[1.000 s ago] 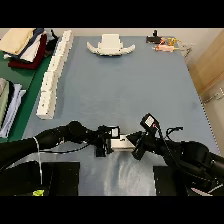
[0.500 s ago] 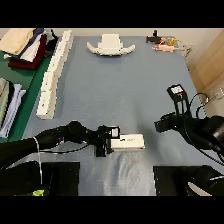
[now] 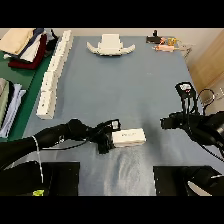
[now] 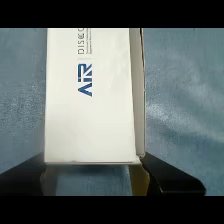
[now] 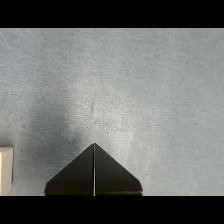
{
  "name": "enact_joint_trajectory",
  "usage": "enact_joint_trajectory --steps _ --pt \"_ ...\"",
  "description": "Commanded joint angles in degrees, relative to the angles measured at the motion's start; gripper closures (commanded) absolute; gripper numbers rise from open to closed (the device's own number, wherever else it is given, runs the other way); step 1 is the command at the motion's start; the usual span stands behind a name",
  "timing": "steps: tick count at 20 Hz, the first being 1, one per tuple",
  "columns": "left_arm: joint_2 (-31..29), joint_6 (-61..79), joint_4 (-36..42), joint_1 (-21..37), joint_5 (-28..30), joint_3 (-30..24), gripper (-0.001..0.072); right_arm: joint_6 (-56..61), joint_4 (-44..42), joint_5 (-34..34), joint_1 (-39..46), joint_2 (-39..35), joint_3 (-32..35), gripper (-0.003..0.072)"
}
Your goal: Fold the box.
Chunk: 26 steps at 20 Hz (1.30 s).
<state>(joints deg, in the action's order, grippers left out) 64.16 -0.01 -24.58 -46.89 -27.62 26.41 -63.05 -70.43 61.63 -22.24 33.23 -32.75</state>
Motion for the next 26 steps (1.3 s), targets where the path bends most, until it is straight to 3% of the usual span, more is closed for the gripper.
enact_joint_trajectory --steps 1,4,6,10,14,26 --pt "-2.01 -14.14 -6.19 3.19 1.53 1.75 0.0113 0.17 0.15 0.37 0.11 0.02 -0.09 0.0683" --pt "-3.93 -29.77 -19.82 10.23 1.57 4.92 0.0114 0.17 0.15 0.37 0.11 0.02 -0.09 0.0683" --pt "-3.58 -31.5 -24.24 13.84 -0.02 6.58 0.0113 0.17 0.15 0.37 0.11 0.02 -0.09 0.0683" --pt "0.0 -25.83 -25.35 13.07 -7.43 6.62 0.0113 0.17 0.15 0.37 0.11 0.02 -0.09 0.0683" --pt "3.06 -25.05 -25.16 10.8 -7.43 6.62 0.0113 0.17 0.15 0.37 0.11 0.02 -0.09 0.0683" --pt "3.1 -25.05 -22.91 10.8 -6.16 6.64 0.0114 0.17 0.15 0.37 0.11 0.02 -0.09 0.0683"
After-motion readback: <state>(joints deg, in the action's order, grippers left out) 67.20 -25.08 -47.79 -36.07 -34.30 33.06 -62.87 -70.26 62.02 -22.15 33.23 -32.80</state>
